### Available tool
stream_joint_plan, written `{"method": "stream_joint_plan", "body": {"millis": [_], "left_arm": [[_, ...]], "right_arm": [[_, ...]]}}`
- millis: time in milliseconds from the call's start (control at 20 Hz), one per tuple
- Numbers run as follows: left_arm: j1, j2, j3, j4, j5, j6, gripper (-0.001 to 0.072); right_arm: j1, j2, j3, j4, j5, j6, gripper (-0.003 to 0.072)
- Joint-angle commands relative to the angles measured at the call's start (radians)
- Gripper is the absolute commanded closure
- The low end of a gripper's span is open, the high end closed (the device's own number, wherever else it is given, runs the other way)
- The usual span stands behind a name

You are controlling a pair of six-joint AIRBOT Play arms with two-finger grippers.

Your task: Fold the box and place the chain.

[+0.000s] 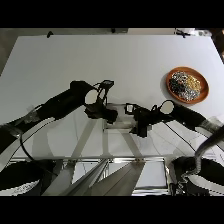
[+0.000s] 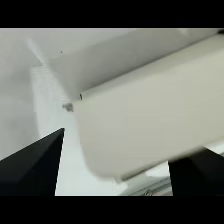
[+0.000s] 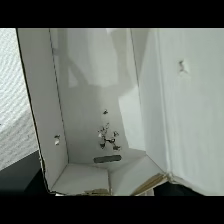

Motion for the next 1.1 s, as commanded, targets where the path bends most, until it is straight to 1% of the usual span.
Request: {"method": "stream_joint_plan", "body": {"millis": [0, 50, 150, 200, 250, 300, 400, 450, 500, 600, 650, 700, 850, 900, 1050], "left_arm": [[0.023, 0.068, 0.000, -0.008, -0.015, 0.214, 0.0010], [0.033, 0.097, 0.000, 0.008, -0.018, 0.311, 0.0010], [0.055, 0.176, -0.019, 0.016, -0.015, 0.582, 0.0009], [0.063, 0.230, -0.054, 0.014, 0.003, 0.768, 0.0008], [0.066, 0.286, -0.106, 0.004, 0.050, 0.931, 0.0008], [0.076, 0.351, -0.185, -0.028, 0.129, 1.088, 0.0009], [0.104, 0.459, -0.379, -0.162, 0.298, 1.408, 0.0008], [0.127, 0.490, -0.467, -0.235, 0.354, 1.536, 0.0008], [0.153, 0.502, -0.546, -0.315, 0.382, 1.642, 0.0009], [0.198, 0.481, -0.637, -0.466, 0.381, 1.817, 0.0007], [0.212, 0.455, -0.654, -0.536, 0.377, 1.893, 0.0003], [0.223, 0.425, -0.657, -0.595, 0.379, 1.949, 0.0000], [0.233, 0.305, -0.657, -0.797, 0.437, 2.141, -0.0007], [0.233, 0.269, -0.657, -0.850, 0.450, 2.171, -0.0007], [0.237, 0.203, -0.657, -0.930, 0.485, 2.200, -0.0007]], "right_arm": [[-0.001, 0.001, 0.000, -0.002, 0.003, 0.001, 0.0173], [-0.001, 0.001, 0.000, -0.002, 0.003, 0.001, 0.0173], [-0.001, 0.001, 0.000, -0.002, 0.003, 0.001, 0.0173], [-0.001, 0.001, 0.000, -0.002, 0.003, 0.001, 0.0173], [-0.001, 0.001, 0.000, -0.002, 0.002, 0.001, 0.0173], [-0.001, 0.001, 0.000, -0.002, 0.002, 0.001, 0.0173], [-0.001, 0.001, 0.000, -0.002, 0.003, 0.001, 0.0173], [-0.001, 0.001, 0.000, -0.002, 0.003, 0.001, 0.0173], [-0.001, 0.001, 0.000, -0.002, 0.003, 0.001, 0.0173], [-0.001, 0.001, 0.000, -0.002, 0.003, 0.001, 0.0173], [-0.001, 0.001, 0.000, -0.002, 0.002, 0.001, 0.0173], [-0.001, 0.001, 0.000, -0.002, 0.003, 0.001, 0.0173], [-0.001, 0.001, 0.000, -0.002, 0.003, 0.001, 0.0173], [-0.001, 0.001, 0.000, -0.002, 0.002, 0.001, 0.0173], [-0.001, 0.001, 0.000, -0.002, 0.003, 0.001, 0.0173]]}}
